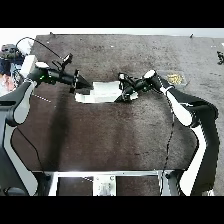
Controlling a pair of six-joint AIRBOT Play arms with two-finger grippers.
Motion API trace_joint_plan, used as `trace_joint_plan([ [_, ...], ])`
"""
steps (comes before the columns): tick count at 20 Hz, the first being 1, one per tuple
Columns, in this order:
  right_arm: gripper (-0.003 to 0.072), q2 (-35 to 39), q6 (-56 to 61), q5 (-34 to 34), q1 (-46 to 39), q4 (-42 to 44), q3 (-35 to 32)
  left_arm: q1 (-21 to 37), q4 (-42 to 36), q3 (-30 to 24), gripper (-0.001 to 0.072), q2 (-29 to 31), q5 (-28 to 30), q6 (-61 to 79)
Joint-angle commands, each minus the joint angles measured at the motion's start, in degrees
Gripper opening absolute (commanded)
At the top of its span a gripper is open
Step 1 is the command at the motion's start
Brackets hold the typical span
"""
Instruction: Fold the box and place the chain.
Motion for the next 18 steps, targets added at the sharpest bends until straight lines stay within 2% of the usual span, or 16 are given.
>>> trace_joint_plan([
  [1, 0.0445, -0.04, 0.02, 0.02, 0.02, 0.02, 0.02, -2.38, -0.07, 0.04, 0.0012, 0.22, -1.70, -1.55],
  [9, 0.0444, -0.04, 0.02, 0.02, 0.02, 0.00, 0.02, -4.52, -2.95, 0.04, 0.0012, 0.22, 16.96, -1.55],
  [14, 0.0445, -0.04, 0.02, 0.02, 0.02, 0.02, 0.02, -4.85, -2.32, -0.24, 0.0012, 0.15, 24.68, -3.13],
  [18, 0.0445, -0.04, 0.02, 0.00, 0.02, 0.00, 0.02, -6.27, 2.25, -0.76, 0.0013, 0.13, 28.76, -3.50],
])
